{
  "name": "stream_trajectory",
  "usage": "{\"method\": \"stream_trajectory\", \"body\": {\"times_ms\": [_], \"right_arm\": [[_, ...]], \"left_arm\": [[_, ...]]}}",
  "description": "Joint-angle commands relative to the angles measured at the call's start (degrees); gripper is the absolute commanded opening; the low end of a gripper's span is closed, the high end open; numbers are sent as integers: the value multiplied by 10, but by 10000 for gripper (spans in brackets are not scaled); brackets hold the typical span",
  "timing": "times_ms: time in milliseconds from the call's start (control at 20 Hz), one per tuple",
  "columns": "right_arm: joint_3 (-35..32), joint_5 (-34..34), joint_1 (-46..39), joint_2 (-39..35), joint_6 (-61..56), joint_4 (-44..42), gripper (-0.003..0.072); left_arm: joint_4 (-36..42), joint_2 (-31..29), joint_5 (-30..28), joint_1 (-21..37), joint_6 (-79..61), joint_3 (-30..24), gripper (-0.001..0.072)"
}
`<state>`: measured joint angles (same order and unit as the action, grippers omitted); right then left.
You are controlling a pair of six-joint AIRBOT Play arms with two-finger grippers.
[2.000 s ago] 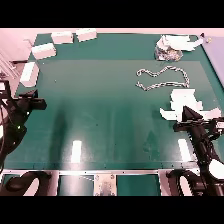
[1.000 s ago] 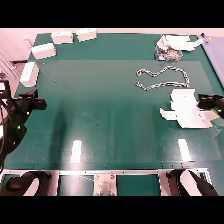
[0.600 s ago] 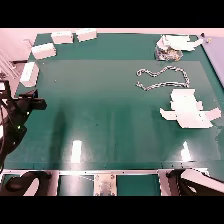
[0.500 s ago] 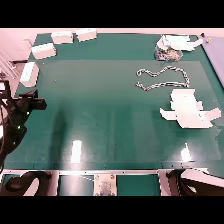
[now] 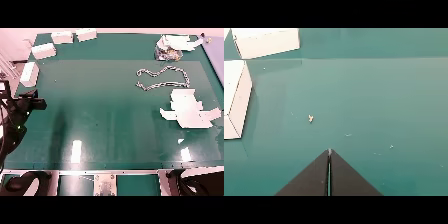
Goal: Fold the box and place the chain.
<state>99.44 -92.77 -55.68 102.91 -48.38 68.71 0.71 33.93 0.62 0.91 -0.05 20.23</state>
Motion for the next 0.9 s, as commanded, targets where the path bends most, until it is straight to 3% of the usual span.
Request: {"method": "stream_trajectory", "body": {"times_ms": [0,850], "right_arm": [[23,-19,0,42,10,0,431],[25,-20,18,113,38,-37,430]], "left_arm": [[0,0,0,0,0,0,20],[0,0,0,0,0,0,20]]}}
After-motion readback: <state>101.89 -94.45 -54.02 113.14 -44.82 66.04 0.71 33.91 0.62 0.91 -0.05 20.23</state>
